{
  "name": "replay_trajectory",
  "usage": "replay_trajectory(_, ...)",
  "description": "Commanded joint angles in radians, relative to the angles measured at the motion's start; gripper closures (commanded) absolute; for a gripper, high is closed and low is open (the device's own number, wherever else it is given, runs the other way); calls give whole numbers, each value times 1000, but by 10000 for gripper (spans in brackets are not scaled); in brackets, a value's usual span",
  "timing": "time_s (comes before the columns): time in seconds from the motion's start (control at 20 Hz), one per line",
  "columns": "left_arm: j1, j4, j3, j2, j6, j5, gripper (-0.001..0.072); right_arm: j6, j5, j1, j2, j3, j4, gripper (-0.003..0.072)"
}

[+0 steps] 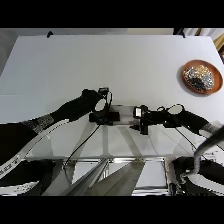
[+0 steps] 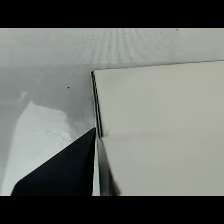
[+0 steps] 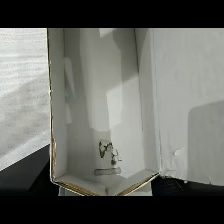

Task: Fold the box and place the chain.

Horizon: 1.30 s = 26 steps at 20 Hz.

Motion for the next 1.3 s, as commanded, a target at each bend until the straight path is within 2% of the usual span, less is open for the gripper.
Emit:
replay_trajectory(0.0,13,8,0,26,0,-23,450,1,0,0,1,0,0,288)
replay_trajectory(0.05,18,6,0,35,11,-34,422,1,1,0,1,0,0,288)
replay_trajectory(0.2,30,10,0,68,49,-70,422,1,1,0,1,0,0,288)
replay_trajectory(0.4,55,7,0,134,227,-103,422,1,0,0,1,0,0,288)
replay_trajectory(0.65,119,5,0,285,576,-120,440,1,0,0,1,0,0,288)
replay_trajectory(0.8,196,-8,0,394,761,-121,434,1,1,0,1,0,0,288)
replay_trajectory(0.85,226,-24,0,422,840,-122,420,1,0,0,1,0,0,288)
replay_trajectory(0.9,256,-39,-2,447,935,-125,333,1,0,0,1,0,0,288)
replay_trajectory(0.95,280,-51,-7,464,1022,-123,212,1,0,0,1,0,0,288)
replay_trajectory(1.0,303,-70,-18,474,1117,-124,156,1,0,0,1,0,0,288)
replay_trajectory(1.05,325,-103,-32,476,1225,-128,131,1,1,0,1,0,0,288)
replay_trajectory(1.25,360,-267,-145,473,1681,-126,131,1,0,0,1,0,0,288)
